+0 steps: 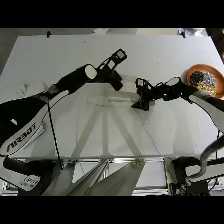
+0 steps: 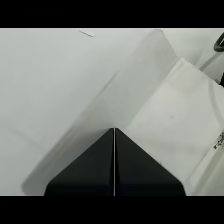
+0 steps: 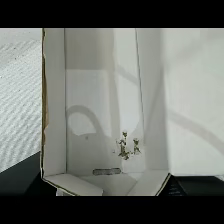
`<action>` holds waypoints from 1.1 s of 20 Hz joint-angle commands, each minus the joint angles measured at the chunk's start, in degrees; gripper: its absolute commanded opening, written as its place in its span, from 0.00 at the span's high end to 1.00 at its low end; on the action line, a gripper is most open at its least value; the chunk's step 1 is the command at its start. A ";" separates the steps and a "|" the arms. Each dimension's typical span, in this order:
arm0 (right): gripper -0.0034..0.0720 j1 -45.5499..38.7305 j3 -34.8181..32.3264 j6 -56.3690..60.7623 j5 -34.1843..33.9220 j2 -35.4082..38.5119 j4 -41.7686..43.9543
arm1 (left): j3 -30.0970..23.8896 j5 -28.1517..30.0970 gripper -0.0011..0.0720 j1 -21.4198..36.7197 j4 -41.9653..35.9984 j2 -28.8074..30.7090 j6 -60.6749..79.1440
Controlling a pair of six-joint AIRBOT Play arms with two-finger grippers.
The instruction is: Fold the box and place the chain.
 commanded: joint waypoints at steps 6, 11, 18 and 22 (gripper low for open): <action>0.28 0.00 0.00 0.00 0.02 -0.02 0.00 | 0.02 -5.46 0.97 1.49 7.08 6.47 -1.31; 0.28 0.00 0.00 0.00 0.02 -0.02 0.00 | 0.02 -23.43 0.97 6.27 16.81 13.81 -1.31; 0.28 0.00 0.00 0.00 0.02 -0.02 0.00 | -6.40 -25.75 0.92 9.84 16.70 13.92 15.72; 0.28 0.00 0.00 -0.02 0.02 -0.02 0.00 | -13.38 -24.90 0.18 9.84 7.69 12.94 36.87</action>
